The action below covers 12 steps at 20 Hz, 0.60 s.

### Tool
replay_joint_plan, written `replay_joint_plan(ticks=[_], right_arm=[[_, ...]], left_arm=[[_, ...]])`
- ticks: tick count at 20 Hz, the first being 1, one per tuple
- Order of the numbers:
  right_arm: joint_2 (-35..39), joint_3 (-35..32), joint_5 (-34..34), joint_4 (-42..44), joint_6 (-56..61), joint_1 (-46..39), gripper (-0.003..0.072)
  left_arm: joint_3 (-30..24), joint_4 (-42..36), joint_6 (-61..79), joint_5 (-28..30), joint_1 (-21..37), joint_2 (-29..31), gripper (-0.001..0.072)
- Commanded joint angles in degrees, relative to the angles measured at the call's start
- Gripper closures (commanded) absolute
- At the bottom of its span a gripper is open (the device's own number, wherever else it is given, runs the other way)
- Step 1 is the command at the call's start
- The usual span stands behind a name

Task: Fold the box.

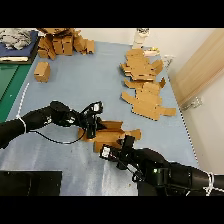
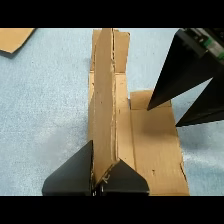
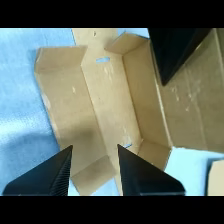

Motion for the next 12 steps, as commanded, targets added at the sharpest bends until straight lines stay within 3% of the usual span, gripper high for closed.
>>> replay_joint_plan(ticks=[1, 12], right_arm=[[-0.11, 0.13, 0.94, 1.79, 0.00, 1.25, 0.0230], [-4.15, 0.11, 0.90, 1.05, -0.02, 1.92, 0.0231]], left_arm=[[-0.04, 0.00, 0.02, -0.07, 0.00, -0.02, 0.0697], [-0.04, 0.00, 0.02, -0.02, 0.00, -0.02, 0.0696]])
